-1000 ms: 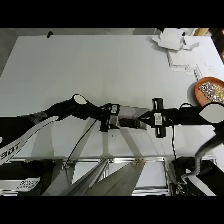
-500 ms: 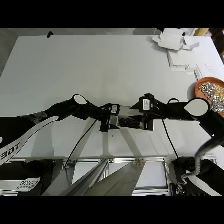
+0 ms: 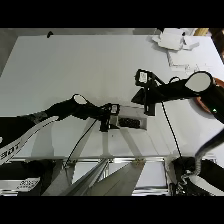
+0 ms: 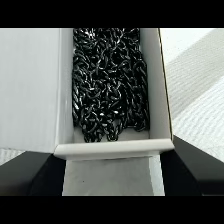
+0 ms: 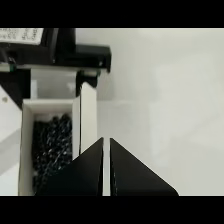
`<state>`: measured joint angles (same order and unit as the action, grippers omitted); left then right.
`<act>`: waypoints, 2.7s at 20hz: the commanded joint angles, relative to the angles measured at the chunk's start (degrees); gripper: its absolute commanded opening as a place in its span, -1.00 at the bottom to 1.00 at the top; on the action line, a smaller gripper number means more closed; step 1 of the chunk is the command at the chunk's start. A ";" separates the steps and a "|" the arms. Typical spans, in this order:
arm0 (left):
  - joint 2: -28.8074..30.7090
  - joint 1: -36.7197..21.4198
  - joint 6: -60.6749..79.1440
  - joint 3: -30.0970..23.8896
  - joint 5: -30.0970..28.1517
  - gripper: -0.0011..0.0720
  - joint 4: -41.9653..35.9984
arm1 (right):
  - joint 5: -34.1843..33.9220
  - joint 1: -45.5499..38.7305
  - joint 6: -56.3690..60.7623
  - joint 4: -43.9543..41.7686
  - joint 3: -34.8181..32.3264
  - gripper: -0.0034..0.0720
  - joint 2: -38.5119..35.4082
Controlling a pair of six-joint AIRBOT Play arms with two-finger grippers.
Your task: Fold the box and place the chain.
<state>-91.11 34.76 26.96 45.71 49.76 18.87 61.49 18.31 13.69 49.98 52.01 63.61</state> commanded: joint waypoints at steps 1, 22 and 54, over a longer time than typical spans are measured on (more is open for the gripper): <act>0.00 -0.04 0.00 0.00 -0.02 -0.23 0.00 | 1.88 -0.50 2.78 2.78 -1.79 -0.73 2.23; 0.00 -0.04 0.00 0.00 0.00 -0.23 0.00 | -7.48 7.45 2.75 5.75 -17.00 0.01 -8.76; 0.00 -0.04 0.00 0.00 0.00 -0.23 0.00 | -11.67 10.14 1.07 6.19 -19.71 -0.13 -11.87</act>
<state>-91.11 34.74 27.03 45.71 49.82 18.92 49.93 28.29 14.74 55.68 32.27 53.25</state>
